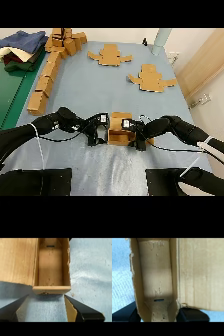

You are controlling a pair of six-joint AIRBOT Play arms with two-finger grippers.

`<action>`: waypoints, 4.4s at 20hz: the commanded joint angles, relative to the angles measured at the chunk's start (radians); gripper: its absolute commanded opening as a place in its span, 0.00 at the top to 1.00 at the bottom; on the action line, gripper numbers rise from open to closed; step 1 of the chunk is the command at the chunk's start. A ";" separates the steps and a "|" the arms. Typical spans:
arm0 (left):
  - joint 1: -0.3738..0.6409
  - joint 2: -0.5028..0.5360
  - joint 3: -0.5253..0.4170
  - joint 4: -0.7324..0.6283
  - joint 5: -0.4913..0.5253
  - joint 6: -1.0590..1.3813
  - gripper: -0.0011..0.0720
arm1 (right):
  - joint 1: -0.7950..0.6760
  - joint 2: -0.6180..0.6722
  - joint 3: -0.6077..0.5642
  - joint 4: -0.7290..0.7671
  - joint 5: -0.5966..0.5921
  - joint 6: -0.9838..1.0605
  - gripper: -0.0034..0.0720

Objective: Fold the box.

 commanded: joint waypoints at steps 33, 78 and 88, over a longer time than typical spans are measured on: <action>-0.119 0.006 0.000 0.151 0.163 -0.305 0.04 | 0.000 0.000 0.000 0.000 0.000 0.000 0.28; -0.212 -0.013 0.003 0.125 0.238 -0.282 0.51 | 0.000 0.000 0.000 0.000 0.000 0.000 0.28; -0.212 -0.013 0.003 0.125 0.237 -0.282 0.51 | 0.000 0.000 0.000 0.000 0.000 0.000 0.28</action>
